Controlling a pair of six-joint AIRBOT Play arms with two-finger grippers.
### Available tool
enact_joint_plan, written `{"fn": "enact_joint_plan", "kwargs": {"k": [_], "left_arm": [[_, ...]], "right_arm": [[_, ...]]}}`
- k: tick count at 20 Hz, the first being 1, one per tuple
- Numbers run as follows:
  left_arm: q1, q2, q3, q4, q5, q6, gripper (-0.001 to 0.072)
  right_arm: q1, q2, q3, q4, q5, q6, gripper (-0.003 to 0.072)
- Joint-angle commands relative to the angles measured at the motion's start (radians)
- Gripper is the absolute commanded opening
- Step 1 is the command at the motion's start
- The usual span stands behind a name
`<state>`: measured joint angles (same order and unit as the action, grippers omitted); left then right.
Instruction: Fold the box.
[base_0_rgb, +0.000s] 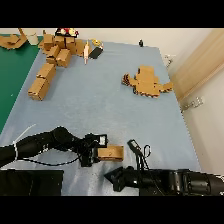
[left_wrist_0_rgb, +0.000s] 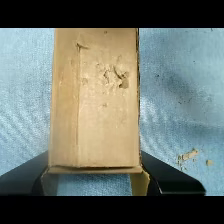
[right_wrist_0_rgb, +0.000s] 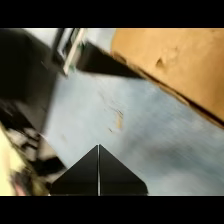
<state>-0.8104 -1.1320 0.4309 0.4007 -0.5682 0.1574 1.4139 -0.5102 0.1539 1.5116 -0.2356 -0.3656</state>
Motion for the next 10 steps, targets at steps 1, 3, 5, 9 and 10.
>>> {"fn": "enact_joint_plan", "kwargs": {"k": [1, 3, 5, 9, 10], "left_arm": [[0.000, 0.001, 0.000, 0.000, 0.000, 0.000, 0.0512], [0.000, 0.001, 0.000, 0.000, 0.000, 0.000, 0.0512], [0.000, 0.000, 0.000, 0.000, 0.000, 0.000, 0.0512], [0.000, 0.001, 0.000, 0.000, 0.000, 0.000, 0.0512], [0.000, 0.001, 0.000, 0.000, 0.000, 0.000, 0.0512]], "right_arm": [[-0.161, -0.008, -0.078, 0.056, 0.364, 0.137, 0.0002], [-0.253, -0.008, -0.078, 0.055, 0.373, 0.128, 0.0002], [-0.315, -0.008, -0.078, 0.055, 0.363, 0.110, 0.0003], [-0.317, -0.008, -0.078, 0.047, 0.303, 0.111, 0.0002], [-0.309, -0.008, -0.078, 0.047, 0.293, 0.111, 0.0003]]}}
